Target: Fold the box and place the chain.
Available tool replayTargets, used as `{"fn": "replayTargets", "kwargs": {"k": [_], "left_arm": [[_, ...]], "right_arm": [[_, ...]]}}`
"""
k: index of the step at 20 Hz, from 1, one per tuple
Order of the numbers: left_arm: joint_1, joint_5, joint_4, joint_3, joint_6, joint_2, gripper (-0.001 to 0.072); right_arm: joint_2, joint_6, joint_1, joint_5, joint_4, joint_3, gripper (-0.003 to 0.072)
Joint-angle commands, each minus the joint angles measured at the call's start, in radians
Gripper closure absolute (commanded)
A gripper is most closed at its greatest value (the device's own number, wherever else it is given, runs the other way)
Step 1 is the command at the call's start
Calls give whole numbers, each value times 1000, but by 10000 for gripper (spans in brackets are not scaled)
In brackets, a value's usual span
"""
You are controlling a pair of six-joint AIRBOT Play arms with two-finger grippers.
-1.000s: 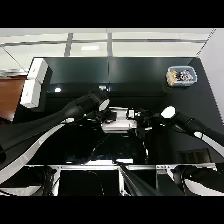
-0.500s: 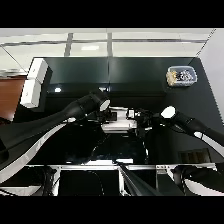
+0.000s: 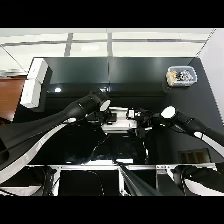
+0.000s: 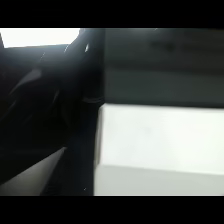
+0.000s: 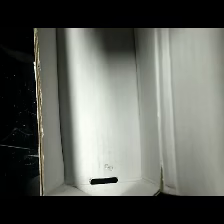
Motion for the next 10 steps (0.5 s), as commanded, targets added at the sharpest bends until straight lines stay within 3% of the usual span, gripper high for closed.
{"fn": "replayTargets", "kwargs": {"k": [1, 4, 8, 9, 10], "left_arm": [[7, -23, -2, 1, 22, 8, 215], [9, -23, 4, -19, 29, 33, 215], [6, 60, -6, -73, -34, 43, 219], [6, 82, -12, -73, -35, 42, 268], [6, 97, -22, -73, -34, 42, 432]], "right_arm": [[0, 0, 0, 0, 0, 0, 519], [0, 0, 0, 0, 0, 0, 519], [0, 0, 0, 0, 1, 0, 519], [0, 0, 0, 0, 0, 0, 519], [0, 0, 0, 0, 1, 0, 519]]}}
